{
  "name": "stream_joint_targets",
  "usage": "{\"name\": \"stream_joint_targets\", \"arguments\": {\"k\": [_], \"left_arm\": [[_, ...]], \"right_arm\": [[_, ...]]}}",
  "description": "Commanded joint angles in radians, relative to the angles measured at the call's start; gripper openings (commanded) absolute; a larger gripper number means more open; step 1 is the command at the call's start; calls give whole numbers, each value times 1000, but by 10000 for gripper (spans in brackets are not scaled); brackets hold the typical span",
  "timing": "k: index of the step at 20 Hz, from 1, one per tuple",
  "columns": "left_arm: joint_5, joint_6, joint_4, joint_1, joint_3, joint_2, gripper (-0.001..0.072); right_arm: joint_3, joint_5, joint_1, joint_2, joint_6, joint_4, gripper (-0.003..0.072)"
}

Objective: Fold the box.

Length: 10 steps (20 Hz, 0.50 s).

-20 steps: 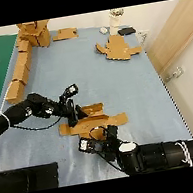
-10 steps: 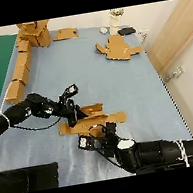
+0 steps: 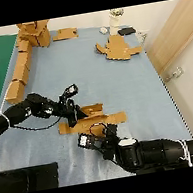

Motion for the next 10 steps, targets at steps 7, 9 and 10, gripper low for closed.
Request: {"name": "stream_joint_targets", "arguments": {"k": [7, 9, 10], "left_arm": [[0, 0, 0, 0, 0, 0, 14], [0, 0, 0, 0, 0, 0, 14], [0, 0, 0, 0, 0, 0, 14]], "right_arm": [[1, 11, -1, -68, 29, -117, 435], [3, 11, -1, -67, 61, -166, 435], [6, 11, -1, -66, 76, -182, 435]]}}
